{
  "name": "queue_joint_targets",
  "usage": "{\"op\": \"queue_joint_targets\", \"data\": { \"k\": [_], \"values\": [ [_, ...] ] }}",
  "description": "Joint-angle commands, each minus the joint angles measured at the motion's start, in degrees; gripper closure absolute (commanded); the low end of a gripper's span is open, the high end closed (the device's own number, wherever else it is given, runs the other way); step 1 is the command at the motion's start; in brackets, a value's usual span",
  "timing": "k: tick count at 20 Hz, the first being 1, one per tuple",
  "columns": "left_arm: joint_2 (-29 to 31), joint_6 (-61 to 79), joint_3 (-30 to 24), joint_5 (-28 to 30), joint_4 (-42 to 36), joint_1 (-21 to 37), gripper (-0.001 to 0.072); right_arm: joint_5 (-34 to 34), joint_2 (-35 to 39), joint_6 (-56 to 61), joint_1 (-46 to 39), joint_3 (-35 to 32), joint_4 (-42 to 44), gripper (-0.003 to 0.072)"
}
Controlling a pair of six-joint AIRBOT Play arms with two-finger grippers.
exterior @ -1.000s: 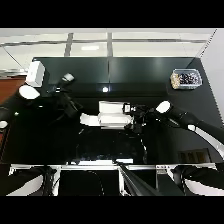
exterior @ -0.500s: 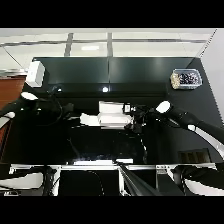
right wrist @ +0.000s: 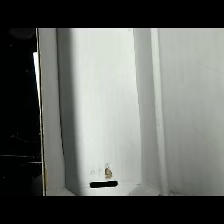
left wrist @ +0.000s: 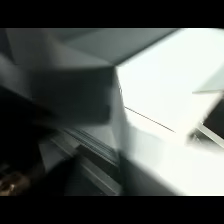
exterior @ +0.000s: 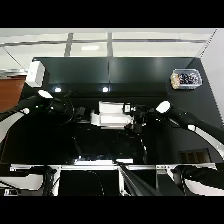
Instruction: Fold the box and place the chain.
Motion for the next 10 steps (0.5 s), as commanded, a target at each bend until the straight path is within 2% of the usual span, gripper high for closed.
{"op": "queue_joint_targets", "data": {
  "k": [1,6,8,10],
  "values": [
    [0.5,0.5,3.3,-4.8,-0.6,0.1,0.0135,0.0,0.0,0.0,0.0,0.0,0.0,0.0275],
    [0.5,0.4,5.0,-4.2,-0.3,-3.9,0.0137,0.0,0.0,0.0,0.0,0.0,0.0,0.0275],
    [0.5,-1.0,5.7,-2.2,-0.1,-5.9,0.0233,0.0,0.0,0.0,0.0,0.0,0.0,0.0275],
    [0.5,-1.5,7.1,-0.7,-0.1,-7.6,0.0250,0.0,0.0,0.0,0.0,0.0,0.0,0.0275]
  ]
}}
